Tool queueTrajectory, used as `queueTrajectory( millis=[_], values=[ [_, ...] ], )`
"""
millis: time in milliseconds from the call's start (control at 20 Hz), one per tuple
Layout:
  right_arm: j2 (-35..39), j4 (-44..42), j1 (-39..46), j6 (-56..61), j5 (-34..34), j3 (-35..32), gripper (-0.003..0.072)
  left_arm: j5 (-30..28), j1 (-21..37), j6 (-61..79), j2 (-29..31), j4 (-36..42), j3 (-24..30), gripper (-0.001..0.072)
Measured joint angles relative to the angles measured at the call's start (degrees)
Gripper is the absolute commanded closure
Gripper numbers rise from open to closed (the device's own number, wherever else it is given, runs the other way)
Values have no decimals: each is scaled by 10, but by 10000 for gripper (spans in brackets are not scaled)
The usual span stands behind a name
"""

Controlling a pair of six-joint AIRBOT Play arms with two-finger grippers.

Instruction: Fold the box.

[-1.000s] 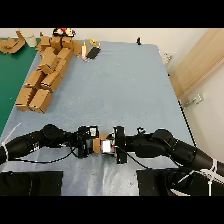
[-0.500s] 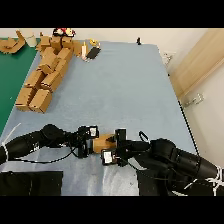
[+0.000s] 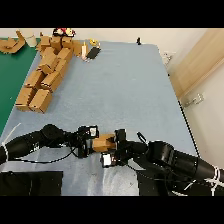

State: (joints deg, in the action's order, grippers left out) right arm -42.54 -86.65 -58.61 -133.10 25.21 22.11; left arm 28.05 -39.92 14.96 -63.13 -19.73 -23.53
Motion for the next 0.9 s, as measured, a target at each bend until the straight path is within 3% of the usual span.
queueTrajectory(
  millis=[900],
  values=[
    [21, 64, -7, 2, -30, 2, 354, 0, 0, 0, 0, 0, 0, 112]
  ],
)
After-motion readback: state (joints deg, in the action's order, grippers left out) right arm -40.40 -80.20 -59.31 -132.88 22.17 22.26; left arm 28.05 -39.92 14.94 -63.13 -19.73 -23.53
